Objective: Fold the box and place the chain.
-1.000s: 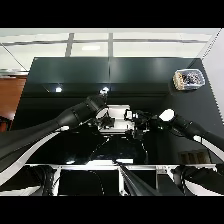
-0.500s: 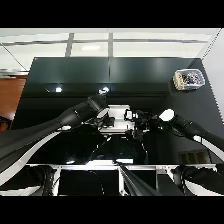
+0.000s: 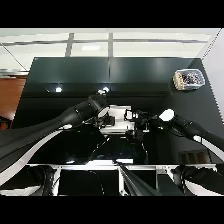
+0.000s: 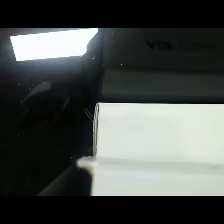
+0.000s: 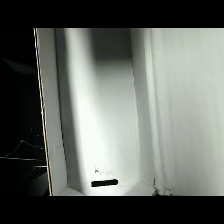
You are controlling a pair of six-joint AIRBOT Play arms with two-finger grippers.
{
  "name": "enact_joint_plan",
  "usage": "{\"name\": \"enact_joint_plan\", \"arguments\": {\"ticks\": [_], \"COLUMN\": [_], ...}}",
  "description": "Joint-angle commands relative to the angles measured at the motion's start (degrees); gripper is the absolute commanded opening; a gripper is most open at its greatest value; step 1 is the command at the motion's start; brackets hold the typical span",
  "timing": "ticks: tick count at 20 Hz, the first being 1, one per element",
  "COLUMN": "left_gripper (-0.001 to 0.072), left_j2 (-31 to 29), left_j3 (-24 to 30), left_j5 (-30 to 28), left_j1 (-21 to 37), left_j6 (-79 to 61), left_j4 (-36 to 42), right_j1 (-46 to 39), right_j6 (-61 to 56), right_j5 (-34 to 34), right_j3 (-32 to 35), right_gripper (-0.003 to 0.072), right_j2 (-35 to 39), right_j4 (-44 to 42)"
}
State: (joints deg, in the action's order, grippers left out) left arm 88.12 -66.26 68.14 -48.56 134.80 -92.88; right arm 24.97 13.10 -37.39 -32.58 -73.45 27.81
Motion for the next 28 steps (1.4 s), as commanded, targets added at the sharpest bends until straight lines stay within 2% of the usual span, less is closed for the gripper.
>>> {"name": "enact_joint_plan", "arguments": {"ticks": [1, 2, 3, 6, 8, 12, 13, 16, 17, 21, 22, 23, 25, 28], "left_gripper": [0.0161, 0.0343, 0.0429, 0.0427, 0.0392, 0.0391, 0.0371, 0.0087, 0.004, 0.0029, 0.0029, 0.0029, 0.0029, 0.0029], "left_j2": [0.02, 0.02, 0.02, 0.09, 0.55, 1.68, 1.73, 1.73, 1.73, 1.7, 1.7, 1.7, 1.7, 1.7], "left_j3": [-0.37, -0.37, -0.37, -0.37, -0.35, -0.35, -0.35, -0.37, -0.37, -0.37, -0.37, -0.37, -0.37, -0.37], "left_j5": [0.39, 1.18, 1.44, 1.42, 1.38, 1.31, 1.29, 0.74, 0.66, 0.09, 0.02, 0.02, 0.02, 0.0], "left_j1": [0.48, 0.59, 0.79, 0.96, 0.96, 0.94, 0.96, 0.94, 0.94, 0.94, 0.94, 0.94, 0.94, 0.94], "left_j6": [0.28, 0.66, 0.68, 0.68, 0.68, 0.66, 0.68, 0.66, 0.63, 0.39, 0.39, 0.39, 0.39, 0.39], "left_j4": [0.55, 0.39, 0.22, 0.33, 0.35, 1.01, 1.01, 1.01, 1.01, 1.01, 1.03, 1.01, 1.01, 1.27], "right_j1": [0.04, 0.02, 0.04, 0.04, 0.02, 0.02, 0.02, 0.02, 0.04, 0.02, -0.02, -0.17, -0.28, -0.33], "right_j6": [-0.02, -0.02, -0.02, -0.02, -0.02, -0.02, -0.02, -0.02, -0.02, -0.04, -0.26, -1.68, -4.39, -8.7], "right_j5": [0.09, 0.09, 0.09, 0.09, 0.09, 0.09, 0.09, 0.09, 0.09, 0.42, 0.61, 0.61, 0.04, -3.41], "right_j3": [0.0, 0.0, 0.0, -0.02, 0.0, -0.02, 0.0, 0.0, 0.0, 0.0, -0.02, -0.02, -0.11, -0.24], "right_gripper": [0.0424, 0.0424, 0.0424, 0.0424, 0.0424, 0.0424, 0.0424, 0.0424, 0.0424, 0.0427, 0.0453, 0.0707, 0.0719, 0.0711], "right_j2": [-0.02, -0.02, -0.02, -0.02, -0.02, -0.02, -0.02, -0.02, -0.02, -0.02, 0.02, 0.22, 1.75, 6.25], "right_j4": [-0.11, -0.13, -0.13, -0.13, -0.13, -0.13, -0.13, -0.13, -0.13, -0.11, -0.09, -0.09, 2.6, 12.83]}}
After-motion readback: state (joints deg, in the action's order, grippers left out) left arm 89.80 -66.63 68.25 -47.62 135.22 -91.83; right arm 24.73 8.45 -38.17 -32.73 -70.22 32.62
